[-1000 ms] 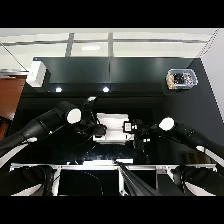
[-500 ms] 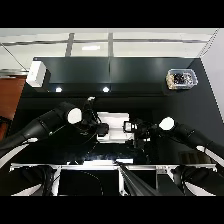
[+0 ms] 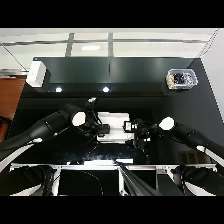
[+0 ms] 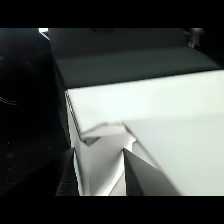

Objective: Fold the box and place the chain.

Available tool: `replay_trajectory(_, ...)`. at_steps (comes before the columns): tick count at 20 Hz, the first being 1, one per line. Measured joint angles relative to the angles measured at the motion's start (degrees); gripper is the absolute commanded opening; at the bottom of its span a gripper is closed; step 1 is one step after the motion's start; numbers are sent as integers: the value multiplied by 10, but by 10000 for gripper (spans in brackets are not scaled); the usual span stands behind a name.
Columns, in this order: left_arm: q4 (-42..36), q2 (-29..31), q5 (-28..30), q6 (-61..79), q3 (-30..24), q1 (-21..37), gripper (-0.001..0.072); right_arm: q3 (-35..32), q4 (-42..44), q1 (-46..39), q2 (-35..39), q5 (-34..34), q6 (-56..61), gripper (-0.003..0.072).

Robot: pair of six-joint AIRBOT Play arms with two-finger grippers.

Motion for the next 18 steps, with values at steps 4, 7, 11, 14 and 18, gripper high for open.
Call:
replay_trajectory(4,25,-17,3,-26,1,-7,273,0,0,0,0,0,0,448)
replay_trajectory(7,62,-27,-15,-54,12,-18,273,0,0,0,0,-3,0,449)
replay_trajectory(11,103,-32,-23,-93,26,-30,273,0,0,0,0,-7,0,448)
replay_trajectory(14,111,-37,-27,-110,30,-33,273,0,0,0,0,-7,0,448)
replay_trajectory(18,110,-46,-27,-120,32,-35,273,0,0,0,0,-8,0,448)
